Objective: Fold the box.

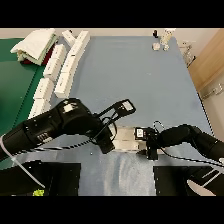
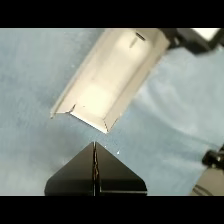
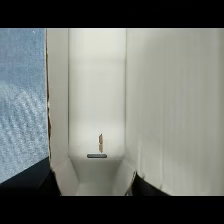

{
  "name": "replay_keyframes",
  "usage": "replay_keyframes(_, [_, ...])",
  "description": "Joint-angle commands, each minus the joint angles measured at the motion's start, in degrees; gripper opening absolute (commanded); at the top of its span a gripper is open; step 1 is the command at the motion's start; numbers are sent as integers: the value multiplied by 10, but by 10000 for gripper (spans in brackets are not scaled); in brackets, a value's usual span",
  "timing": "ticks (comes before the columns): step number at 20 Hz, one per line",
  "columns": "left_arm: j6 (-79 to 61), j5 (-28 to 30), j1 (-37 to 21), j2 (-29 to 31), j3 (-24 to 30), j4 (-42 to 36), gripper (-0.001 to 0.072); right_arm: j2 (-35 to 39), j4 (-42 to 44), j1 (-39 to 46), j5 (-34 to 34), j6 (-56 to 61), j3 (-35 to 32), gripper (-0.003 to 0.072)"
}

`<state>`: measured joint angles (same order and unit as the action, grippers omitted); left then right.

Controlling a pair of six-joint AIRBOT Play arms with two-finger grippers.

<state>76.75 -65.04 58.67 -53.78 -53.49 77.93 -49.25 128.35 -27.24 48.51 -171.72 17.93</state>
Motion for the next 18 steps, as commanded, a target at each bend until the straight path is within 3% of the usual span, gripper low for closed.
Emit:
replay_keyframes(1, [-294,34,-84,64,95,-150,14,0,0,0,0,0,0,525])
replay_keyframes(2, [-347,29,-118,77,128,-180,16,0,0,0,0,0,0,524])
replay_keyframes(3, [-385,32,-148,87,155,-196,201,0,0,0,0,0,0,525])
replay_keyframes(4, [-423,43,-177,92,181,-209,597,0,0,0,0,0,0,524])
replay_keyframes(5, [-455,51,-200,92,202,-221,649,0,0,0,0,0,0,524])
replay_keyframes(7, [-544,72,-235,87,235,-271,649,0,0,0,0,0,0,524])
replay_keyframes(11, [-714,185,-263,49,288,-407,687,0,0,0,0,0,0,524])
replay_keyframes(14, [-778,229,-264,20,298,-408,687,0,0,0,0,0,0,525])
replay_keyframes(18, [-842,216,-261,-17,298,-425,687,0,0,0,0,0,0,524])
